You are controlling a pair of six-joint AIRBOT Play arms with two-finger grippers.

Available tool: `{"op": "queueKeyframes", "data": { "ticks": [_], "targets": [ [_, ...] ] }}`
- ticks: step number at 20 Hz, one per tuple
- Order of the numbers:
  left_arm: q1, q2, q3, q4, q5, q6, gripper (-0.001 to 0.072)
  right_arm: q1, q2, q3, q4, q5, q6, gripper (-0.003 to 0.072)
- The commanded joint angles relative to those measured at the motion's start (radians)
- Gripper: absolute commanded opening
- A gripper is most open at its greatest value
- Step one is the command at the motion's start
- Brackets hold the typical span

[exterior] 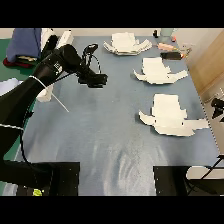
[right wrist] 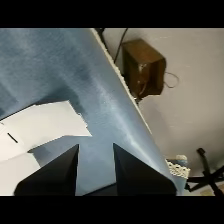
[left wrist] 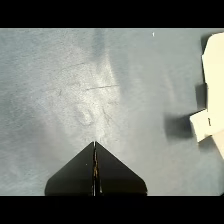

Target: Fold the box.

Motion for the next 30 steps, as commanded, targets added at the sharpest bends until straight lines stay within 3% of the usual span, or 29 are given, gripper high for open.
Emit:
{"op": "queueKeyframes", "data": {
  "ticks": [1, 2, 3, 15, 16, 19, 20, 21, 22, 23, 26, 27, 28, 29, 30],
  "targets": [
    [0.000, 0.000, 0.001, -0.049, -0.002, 0.000, 0.0109, -0.134, -0.026, -0.016, 0.135, -0.010, -0.166, 0.0364],
    [0.000, 0.000, 0.001, -0.062, -0.006, -0.002, 0.0485, -0.151, -0.045, -0.016, 0.150, 0.000, -0.198, 0.0364],
    [0.000, 0.000, 0.001, -0.084, -0.006, -0.009, 0.0618, -0.164, -0.064, -0.016, 0.184, 0.008, -0.225, 0.0364],
    [0.000, 0.000, 0.001, -0.208, -0.081, -0.008, 0.0619, -0.181, -0.246, -0.018, 0.509, 0.084, -0.415, 0.0343],
    [0.000, 0.000, 0.001, -0.209, -0.080, -0.008, 0.0619, -0.180, -0.250, -0.018, 0.568, 0.103, -0.435, 0.0282],
    [0.000, 0.000, 0.001, -0.213, -0.076, -0.008, 0.0619, -0.166, -0.252, -0.018, 0.728, 0.157, -0.506, 0.0002],
    [0.000, 0.000, 0.001, -0.220, -0.078, -0.008, 0.0619, -0.153, -0.252, -0.018, 0.766, 0.169, -0.514, 0.0002],
    [0.000, 0.000, 0.001, -0.241, -0.083, -0.007, 0.0569, -0.137, -0.250, -0.018, 0.792, 0.172, -0.513, 0.0001],
    [0.000, 0.000, 0.001, -0.264, -0.089, 0.023, 0.0447, -0.113, -0.246, -0.020, 0.818, 0.178, -0.512, 0.0001],
    [0.000, 0.000, 0.001, -0.286, -0.091, 0.068, 0.0393, -0.081, -0.234, -0.034, 0.842, 0.176, -0.509, 0.0001],
    [0.000, 0.006, 0.001, -0.320, -0.139, 0.109, 0.0392, 0.034, -0.142, -0.144, 0.864, 0.092, -0.494, 0.0000],
    [0.000, 0.008, 0.001, -0.319, -0.169, 0.111, 0.0318, 0.074, -0.090, -0.207, 0.864, 0.030, -0.494, 0.0001],
    [0.000, 0.012, 0.001, -0.319, -0.206, 0.142, 0.0162, 0.112, -0.037, -0.268, 0.866, -0.029, -0.486, 0.0001],
    [0.000, 0.018, -0.002, -0.317, -0.244, 0.169, 0.0097, 0.152, 0.021, -0.333, 0.869, -0.083, -0.472, 0.0001],
    [0.000, 0.026, -0.008, -0.316, -0.275, 0.172, 0.0093, 0.199, 0.088, -0.406, 0.871, -0.140, -0.461, 0.0001]
  ]
}}
